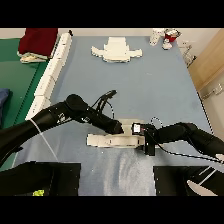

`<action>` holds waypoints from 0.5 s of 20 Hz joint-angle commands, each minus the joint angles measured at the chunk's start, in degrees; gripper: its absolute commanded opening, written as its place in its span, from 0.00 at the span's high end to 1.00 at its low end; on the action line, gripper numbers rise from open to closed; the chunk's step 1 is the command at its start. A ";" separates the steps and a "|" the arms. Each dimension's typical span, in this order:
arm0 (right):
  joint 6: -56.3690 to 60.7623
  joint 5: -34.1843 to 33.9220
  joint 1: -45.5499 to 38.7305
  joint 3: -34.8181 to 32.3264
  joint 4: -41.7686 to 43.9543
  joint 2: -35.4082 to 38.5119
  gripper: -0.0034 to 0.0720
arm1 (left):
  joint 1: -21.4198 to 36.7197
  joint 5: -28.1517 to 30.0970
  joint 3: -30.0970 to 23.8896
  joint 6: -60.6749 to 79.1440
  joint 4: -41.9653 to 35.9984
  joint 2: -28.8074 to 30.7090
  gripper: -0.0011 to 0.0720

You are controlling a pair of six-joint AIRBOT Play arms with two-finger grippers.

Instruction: Fold the box.

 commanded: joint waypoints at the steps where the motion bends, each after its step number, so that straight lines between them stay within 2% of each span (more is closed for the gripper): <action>1: 0.00 0.02 0.04 0.04 0.02 -0.02 0.27 | 3.21 1.55 1.60 -0.22 -0.63 -2.97 0.97; 10: 0.00 0.02 0.04 0.04 0.00 -0.02 0.27 | 3.50 3.32 1.88 0.04 -0.57 -12.55 0.97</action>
